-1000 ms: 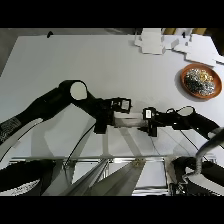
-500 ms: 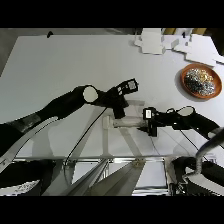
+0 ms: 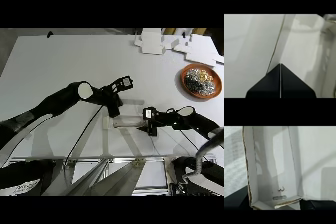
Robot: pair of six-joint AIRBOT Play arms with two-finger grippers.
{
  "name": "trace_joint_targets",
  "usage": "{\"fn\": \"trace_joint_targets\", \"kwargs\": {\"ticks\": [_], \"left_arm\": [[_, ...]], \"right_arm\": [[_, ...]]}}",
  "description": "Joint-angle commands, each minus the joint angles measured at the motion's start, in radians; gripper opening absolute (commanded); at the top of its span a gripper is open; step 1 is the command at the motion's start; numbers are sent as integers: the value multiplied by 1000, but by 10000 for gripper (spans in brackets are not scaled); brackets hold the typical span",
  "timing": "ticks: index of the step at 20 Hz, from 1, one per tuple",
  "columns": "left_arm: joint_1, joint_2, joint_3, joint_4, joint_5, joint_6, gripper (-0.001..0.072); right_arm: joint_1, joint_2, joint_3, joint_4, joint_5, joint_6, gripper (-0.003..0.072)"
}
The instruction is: Fold the box and place the chain.
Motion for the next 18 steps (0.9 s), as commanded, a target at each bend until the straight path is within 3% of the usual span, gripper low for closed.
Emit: {"fn": "trace_joint_targets", "kwargs": {"ticks": [1,10,11,14,18], "left_arm": [[3,63,-3,122,-247,-55,2],[39,63,-163,123,-240,18,7],[52,63,-172,131,-228,46,27],[84,63,-190,144,-156,130,289],[89,56,-197,121,-105,323,295]], "right_arm": [[0,0,0,0,2,0,407],[0,0,0,0,2,0,407],[0,0,0,0,2,0,407],[0,0,0,-1,2,0,407],[0,0,0,-4,2,0,407]]}}
